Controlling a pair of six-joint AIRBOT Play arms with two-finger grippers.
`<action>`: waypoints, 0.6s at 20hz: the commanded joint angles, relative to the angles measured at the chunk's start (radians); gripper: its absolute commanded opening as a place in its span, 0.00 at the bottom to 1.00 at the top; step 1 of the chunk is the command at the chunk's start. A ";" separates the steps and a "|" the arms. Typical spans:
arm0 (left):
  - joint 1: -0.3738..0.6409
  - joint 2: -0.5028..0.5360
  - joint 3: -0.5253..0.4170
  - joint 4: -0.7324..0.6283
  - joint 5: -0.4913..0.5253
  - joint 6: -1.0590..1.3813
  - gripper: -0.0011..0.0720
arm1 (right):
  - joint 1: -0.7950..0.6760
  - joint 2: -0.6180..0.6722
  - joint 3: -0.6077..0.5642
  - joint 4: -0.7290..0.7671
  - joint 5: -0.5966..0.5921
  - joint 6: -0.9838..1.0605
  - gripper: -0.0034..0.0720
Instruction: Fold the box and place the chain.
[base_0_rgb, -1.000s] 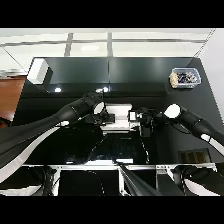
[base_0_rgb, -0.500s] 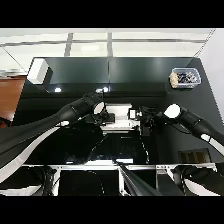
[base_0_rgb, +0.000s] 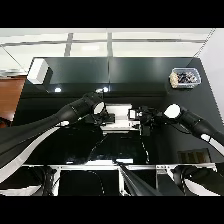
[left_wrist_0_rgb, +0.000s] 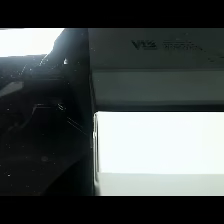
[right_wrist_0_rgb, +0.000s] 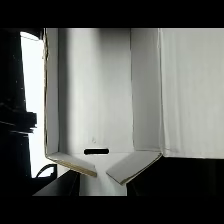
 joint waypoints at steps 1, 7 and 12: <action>0.000 0.000 0.001 0.000 0.000 0.000 0.05 | 0.000 0.001 0.001 0.005 0.015 -0.006 0.45; 0.000 0.000 0.001 0.000 0.003 0.000 0.05 | 0.000 -0.008 0.000 0.122 0.030 0.013 0.36; 0.000 0.000 0.001 0.000 0.004 0.000 0.05 | 0.000 -0.045 0.000 0.233 0.014 0.012 0.36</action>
